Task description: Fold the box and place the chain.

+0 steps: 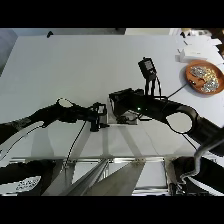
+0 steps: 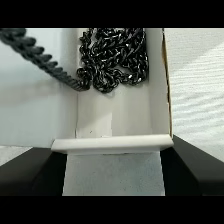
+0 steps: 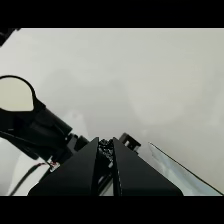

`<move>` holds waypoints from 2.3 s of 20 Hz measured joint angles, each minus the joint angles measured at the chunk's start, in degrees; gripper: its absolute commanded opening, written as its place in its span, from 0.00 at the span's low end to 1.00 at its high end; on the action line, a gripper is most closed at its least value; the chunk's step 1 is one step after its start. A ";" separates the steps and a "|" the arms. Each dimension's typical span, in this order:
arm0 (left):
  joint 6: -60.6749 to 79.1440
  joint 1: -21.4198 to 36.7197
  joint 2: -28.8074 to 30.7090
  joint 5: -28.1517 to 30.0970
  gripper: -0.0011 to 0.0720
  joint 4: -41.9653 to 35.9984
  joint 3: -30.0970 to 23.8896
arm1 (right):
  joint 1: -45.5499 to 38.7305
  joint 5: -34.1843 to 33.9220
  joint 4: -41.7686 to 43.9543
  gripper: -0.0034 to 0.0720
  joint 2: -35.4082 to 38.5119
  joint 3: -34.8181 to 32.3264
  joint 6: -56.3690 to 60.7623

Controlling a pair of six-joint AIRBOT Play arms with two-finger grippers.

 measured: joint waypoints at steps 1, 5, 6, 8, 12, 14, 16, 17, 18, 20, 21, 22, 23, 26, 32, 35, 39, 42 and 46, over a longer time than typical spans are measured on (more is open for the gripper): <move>0.00 0.00 0.00 0.00 0.32 0.00 0.00 | 0.00 -0.66 0.92 0.06 0.02 0.04 0.00; 0.02 0.00 0.00 0.00 0.32 0.00 0.00 | 0.00 -1.51 2.86 0.07 0.85 1.22 -0.15; 0.00 0.00 0.00 0.00 0.32 0.00 0.00 | 0.00 -1.27 3.04 0.07 1.11 1.62 -0.35; 0.00 0.00 0.00 0.00 0.32 0.00 0.00 | 0.00 -0.07 3.10 0.07 1.38 2.05 -0.61; 0.02 0.00 0.00 0.00 0.32 0.00 0.00 | -0.07 6.16 -1.27 0.07 1.57 2.45 -0.28; 0.00 0.00 0.00 0.02 0.32 0.00 0.00 | -0.11 9.66 -5.77 0.07 1.60 2.54 2.05; 0.00 -0.02 0.00 0.00 0.32 0.00 0.00 | -0.17 12.61 -10.93 0.07 1.60 2.54 5.49; 0.00 0.00 0.00 0.00 0.32 0.00 0.00 | -0.17 13.81 -13.16 0.07 1.57 2.54 6.95; 0.02 0.00 0.00 0.00 0.32 0.00 0.00 | -0.17 15.10 -15.26 0.07 1.40 2.51 8.39; 0.02 0.00 0.00 0.00 0.32 0.00 0.00 | -0.17 17.86 -18.21 0.07 0.26 2.45 10.21; 0.02 0.00 0.00 0.00 0.32 0.00 0.00 | -0.17 19.17 -19.26 0.07 -0.76 2.45 11.04; 0.02 0.00 0.00 0.00 0.32 0.00 0.00 | -0.17 20.41 -20.17 0.07 -1.97 2.43 11.34; 0.02 0.00 0.00 0.00 0.32 0.00 0.00 | -0.17 21.29 -20.90 0.07 -3.21 2.45 11.65; 0.00 0.00 0.00 0.00 0.32 0.00 0.00 | -0.17 23.47 -22.71 0.09 -6.73 2.43 12.41; 0.00 0.00 0.00 0.02 0.32 0.00 0.00 | -2.71 29.75 -27.19 0.30 -8.72 2.45 14.73; 0.00 0.00 0.00 0.00 0.32 0.00 0.00 | -5.55 33.75 -28.13 0.31 -8.11 3.76 15.23; 0.00 0.00 0.00 0.00 0.32 0.00 0.00 | -11.63 38.86 -31.74 0.53 -7.17 9.33 15.69; 0.02 0.00 0.00 0.00 0.32 0.00 0.00 | -17.00 40.44 -36.15 0.53 -7.23 11.74 17.38; 0.00 0.00 0.00 0.02 0.32 0.00 0.00 | -24.33 42.10 -42.34 0.52 -10.08 12.83 22.21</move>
